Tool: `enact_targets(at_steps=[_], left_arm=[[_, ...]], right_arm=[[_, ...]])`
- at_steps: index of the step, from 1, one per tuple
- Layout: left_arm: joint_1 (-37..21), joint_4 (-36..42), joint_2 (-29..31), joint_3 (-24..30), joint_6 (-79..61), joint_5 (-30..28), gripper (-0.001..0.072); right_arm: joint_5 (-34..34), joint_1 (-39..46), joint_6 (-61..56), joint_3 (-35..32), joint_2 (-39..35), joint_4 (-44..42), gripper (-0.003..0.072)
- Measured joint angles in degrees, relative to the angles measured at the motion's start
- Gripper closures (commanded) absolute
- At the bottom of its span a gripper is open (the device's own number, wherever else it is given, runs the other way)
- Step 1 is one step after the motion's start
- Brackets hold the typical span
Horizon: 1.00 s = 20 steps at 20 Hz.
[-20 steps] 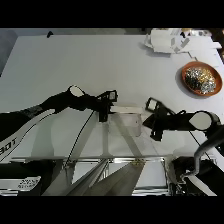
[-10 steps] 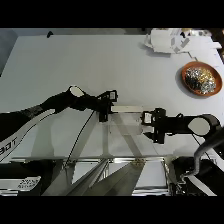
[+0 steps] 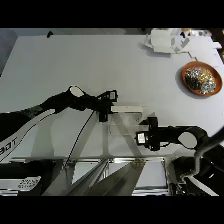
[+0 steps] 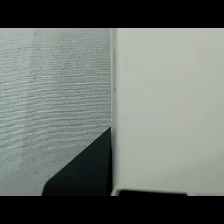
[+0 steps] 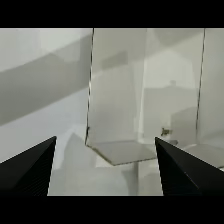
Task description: Fold the box and place the chain.
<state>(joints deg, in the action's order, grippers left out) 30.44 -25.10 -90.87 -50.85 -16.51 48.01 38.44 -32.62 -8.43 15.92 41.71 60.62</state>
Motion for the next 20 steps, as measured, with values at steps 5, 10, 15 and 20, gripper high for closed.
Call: enact_targets(at_steps=[5, 10, 15, 20], left_arm=[[0.0, 0.0, 0.0, 0.0, 0.0, 0.0, 0.0699], [0.0, 0.0, 0.0, 0.0, 0.0, 0.0, 0.0700], [0.0, 0.0, 0.0, 0.0, 0.0, 0.0, 0.0699], [0.0, 0.0, 0.0, 0.0, 0.0, 0.0, 0.0699]], right_arm=[[-7.1, -1.4, 0.8, -0.8, 3.4, -1.4, -0.0004], [-7.6, 3.9, 0.9, 1.8, 4.4, -2.6, -0.0003], [-6.6, 8.3, 1.2, 4.3, 5.0, -4.0, -0.0002], [-4.6, 11.7, 4.5, 6.8, 8.9, -8.0, -0.0002]])
